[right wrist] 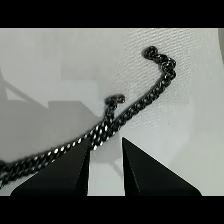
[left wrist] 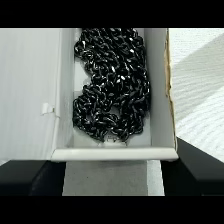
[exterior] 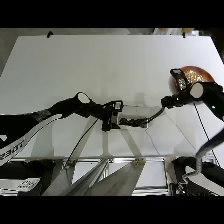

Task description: Fold the box and place the chain.

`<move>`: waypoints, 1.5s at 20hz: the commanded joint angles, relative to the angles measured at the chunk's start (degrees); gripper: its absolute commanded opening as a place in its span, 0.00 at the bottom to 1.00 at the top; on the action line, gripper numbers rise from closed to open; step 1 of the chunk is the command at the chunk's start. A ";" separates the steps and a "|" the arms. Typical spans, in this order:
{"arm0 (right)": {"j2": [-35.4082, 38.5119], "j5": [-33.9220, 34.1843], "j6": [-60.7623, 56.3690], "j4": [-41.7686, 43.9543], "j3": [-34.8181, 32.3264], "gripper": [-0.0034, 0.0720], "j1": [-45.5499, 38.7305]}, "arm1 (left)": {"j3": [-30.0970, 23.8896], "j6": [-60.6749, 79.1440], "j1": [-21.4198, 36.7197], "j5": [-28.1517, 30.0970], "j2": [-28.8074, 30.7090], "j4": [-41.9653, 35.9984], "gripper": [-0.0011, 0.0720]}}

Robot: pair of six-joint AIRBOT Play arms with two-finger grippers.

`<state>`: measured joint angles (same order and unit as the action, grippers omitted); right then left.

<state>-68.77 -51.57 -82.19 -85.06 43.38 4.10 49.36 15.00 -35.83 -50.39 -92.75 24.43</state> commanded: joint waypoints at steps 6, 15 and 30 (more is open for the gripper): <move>-6.56 4.94 0.20 -0.02 -0.13 0.34 -0.11 | 0.07 0.00 0.02 0.02 0.04 0.00 0.39; -6.95 3.65 0.24 0.13 -0.15 0.07 1.92 | 0.07 0.00 0.02 0.00 0.04 0.02 0.39; 26.71 -12.87 0.17 21.38 -0.17 0.07 19.34 | 0.07 0.00 0.02 0.00 0.04 0.00 0.39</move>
